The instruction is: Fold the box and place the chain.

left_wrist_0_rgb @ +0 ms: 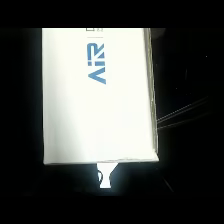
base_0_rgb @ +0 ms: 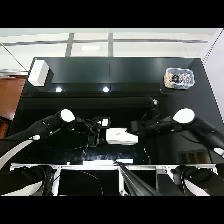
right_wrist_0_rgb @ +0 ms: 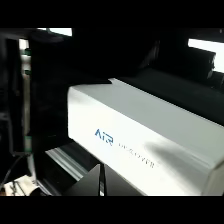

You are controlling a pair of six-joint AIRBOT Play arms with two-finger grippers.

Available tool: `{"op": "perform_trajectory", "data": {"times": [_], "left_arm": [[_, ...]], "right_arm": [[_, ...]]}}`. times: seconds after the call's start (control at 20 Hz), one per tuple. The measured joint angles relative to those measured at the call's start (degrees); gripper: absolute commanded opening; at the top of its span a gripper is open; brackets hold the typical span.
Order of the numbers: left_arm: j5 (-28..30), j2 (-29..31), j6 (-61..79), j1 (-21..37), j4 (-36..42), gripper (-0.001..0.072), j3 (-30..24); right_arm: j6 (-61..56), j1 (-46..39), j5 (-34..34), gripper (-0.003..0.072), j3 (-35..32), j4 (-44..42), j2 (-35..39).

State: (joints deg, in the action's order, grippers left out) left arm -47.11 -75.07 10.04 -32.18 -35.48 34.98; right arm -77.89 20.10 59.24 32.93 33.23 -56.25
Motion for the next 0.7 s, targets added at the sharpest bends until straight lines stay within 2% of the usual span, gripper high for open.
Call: {"op": "perform_trajectory", "data": {"times": [0.05, 0.1, 0.2, 0.4, 0.55, 0.7], "left_arm": [[-0.52, 0.35, -0.52, 0.20, -0.66, 0.0709, 0.00], [-1.64, 0.96, -1.16, 0.48, -1.73, 0.0719, 0.02], [-2.19, 2.82, -3.91, 1.05, -1.14, 0.0718, 0.20], [-4.35, 7.80, -10.32, 3.06, -4.96, 0.0719, 0.28], [-6.62, 11.72, -16.04, 4.90, -7.34, 0.0718, 0.68], [-7.78, 13.22, -19.63, 4.09, -7.06, 0.0717, 1.84]], "right_arm": [[0.26, -2.47, 1.14, 0.0043, 0.66, -0.09, 1.57], [0.59, -5.09, 2.32, 0.0043, 1.16, -0.04, 3.10], [0.90, -10.78, 4.70, 0.0043, 1.90, 0.37, 6.08], [2.14, -18.67, 7.43, 0.0043, 2.43, 0.92, 8.81], [3.19, -21.20, 8.37, 0.0043, 2.58, 1.03, 9.46], [3.78, -22.12, 8.24, 0.0043, 2.58, 1.09, 9.75]]}}
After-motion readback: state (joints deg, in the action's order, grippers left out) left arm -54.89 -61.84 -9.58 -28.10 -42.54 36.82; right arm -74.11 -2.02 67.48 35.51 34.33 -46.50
